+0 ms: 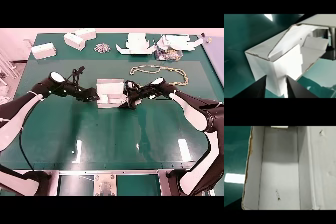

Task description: Fold the box and place the chain.

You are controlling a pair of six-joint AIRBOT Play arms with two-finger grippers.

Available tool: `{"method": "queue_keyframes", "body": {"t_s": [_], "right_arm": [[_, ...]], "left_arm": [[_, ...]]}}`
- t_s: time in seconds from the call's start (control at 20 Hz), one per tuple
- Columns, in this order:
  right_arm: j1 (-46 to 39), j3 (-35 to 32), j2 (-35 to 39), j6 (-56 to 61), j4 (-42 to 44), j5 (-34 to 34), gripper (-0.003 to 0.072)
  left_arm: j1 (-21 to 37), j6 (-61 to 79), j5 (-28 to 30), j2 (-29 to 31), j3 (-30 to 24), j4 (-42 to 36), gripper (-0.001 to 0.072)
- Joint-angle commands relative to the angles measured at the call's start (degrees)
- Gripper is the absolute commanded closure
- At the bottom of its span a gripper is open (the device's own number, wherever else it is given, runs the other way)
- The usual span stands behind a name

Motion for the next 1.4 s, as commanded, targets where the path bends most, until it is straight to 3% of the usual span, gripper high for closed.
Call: {"method": "queue_keyframes", "body": {"t_s": [0.0, 0.4, 0.9, 1.1, 1.35], "right_arm": [[0.0, 0.0, 0.0, 0.02, 0.02, 0.0, 0.0097], [0.0, 0.0, 0.0, 0.02, 0.02, 0.02, 0.0097], [0.0, 0.0, 0.0, 0.02, 0.02, 0.02, 0.0097], [0.0, 0.0, 0.0, 0.04, 0.02, 0.02, 0.0097], [0.0, 0.0, 0.0, 0.04, 0.02, 0.02, 0.0097]], "left_arm": [[-2.82, -9.31, 2.45, 0.09, 2.05, 9.49, 0.0376], [-7.87, -22.86, 4.63, 0.02, 6.8, 26.03, 0.0377], [-10.4, -31.98, 3.37, -0.17, 6.82, 30.25, 0.0377], [-11.93, -36.61, 2.1, -0.22, 8.13, 36.74, 0.0377], [-12.76, -39.78, -0.09, -0.68, 9.2, 38.77, 0.0378]]}}
